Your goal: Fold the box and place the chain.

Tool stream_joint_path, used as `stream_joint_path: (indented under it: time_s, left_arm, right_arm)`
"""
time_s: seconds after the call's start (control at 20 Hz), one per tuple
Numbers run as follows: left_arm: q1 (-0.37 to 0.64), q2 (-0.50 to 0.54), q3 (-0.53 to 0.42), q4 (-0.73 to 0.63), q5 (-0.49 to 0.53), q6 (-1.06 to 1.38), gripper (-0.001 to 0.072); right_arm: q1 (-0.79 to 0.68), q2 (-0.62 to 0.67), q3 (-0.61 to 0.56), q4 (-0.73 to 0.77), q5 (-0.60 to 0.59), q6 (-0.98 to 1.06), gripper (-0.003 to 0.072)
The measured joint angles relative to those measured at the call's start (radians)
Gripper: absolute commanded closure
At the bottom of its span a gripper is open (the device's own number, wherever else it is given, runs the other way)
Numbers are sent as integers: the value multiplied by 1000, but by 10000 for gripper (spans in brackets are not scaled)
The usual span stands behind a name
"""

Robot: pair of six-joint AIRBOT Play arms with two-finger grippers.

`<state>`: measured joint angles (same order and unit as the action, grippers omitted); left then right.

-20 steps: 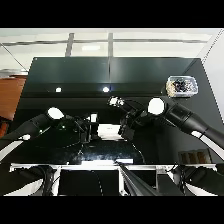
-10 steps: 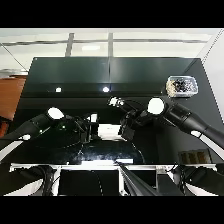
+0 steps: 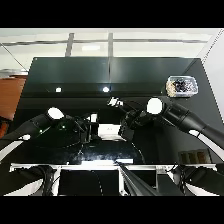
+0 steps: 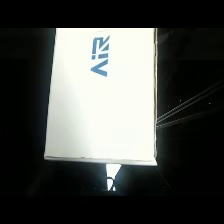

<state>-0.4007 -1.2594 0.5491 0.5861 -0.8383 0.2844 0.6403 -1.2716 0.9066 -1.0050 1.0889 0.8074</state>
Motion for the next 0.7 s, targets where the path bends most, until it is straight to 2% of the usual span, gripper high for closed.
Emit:
stream_joint_path:
  time_s: [0.05, 0.45, 0.5, 0.55, 0.6, 0.65, 0.7]
  left_arm:
    - [0, 0, 0, 0, 0, 0, 225]
    - [0, 0, 0, -2, 5, -2, 225]
    - [0, 0, 0, -1, 4, -1, 225]
    - [0, 0, 0, 0, 3, 0, 226]
    - [0, 0, 0, 0, 2, 1, 226]
    - [0, 0, 0, 0, 1, 0, 225]
    - [0, 0, 0, 0, 1, 1, 225]
  right_arm:
    - [0, 0, 1, 1, -1, 6, 142]
    - [-6, 18, 57, -7, 14, 45, 128]
    - [-12, 26, 70, -3, 27, 63, 160]
    - [-23, 37, 82, -2, 41, 89, 301]
    - [-36, 47, 89, -2, 67, 119, 587]
    - [-56, 56, 92, 0, 99, 159, 659]
    - [-77, 63, 88, 5, 126, 202, 660]
